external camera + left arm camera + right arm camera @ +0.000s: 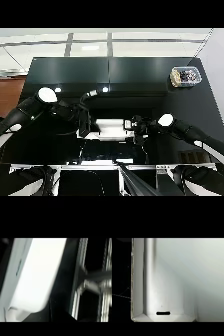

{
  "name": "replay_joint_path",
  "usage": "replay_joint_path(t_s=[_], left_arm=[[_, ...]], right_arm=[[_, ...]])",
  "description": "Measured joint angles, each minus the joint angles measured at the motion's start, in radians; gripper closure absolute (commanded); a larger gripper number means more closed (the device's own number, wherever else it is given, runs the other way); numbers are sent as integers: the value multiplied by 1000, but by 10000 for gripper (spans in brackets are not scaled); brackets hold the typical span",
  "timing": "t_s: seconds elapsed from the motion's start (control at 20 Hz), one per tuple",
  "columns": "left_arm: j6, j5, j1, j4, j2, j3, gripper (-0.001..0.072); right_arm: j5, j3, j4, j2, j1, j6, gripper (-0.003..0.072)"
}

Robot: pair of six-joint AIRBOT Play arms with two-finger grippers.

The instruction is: Fold the box and place the chain.

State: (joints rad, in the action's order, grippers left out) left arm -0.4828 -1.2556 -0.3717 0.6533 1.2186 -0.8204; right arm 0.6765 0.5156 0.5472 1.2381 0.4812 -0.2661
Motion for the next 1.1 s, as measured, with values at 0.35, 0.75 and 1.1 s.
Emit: replay_joint_path(t_s=[0.35,0.75,1.1], left_arm=[[54,335,-2,-19,37,32,680],[61,406,-102,151,113,29,680],[-102,308,-33,308,-16,-27,680]], right_arm=[[0,0,0,0,0,0,560],[4,0,2,0,0,0,559],[0,0,2,0,0,0,559]])
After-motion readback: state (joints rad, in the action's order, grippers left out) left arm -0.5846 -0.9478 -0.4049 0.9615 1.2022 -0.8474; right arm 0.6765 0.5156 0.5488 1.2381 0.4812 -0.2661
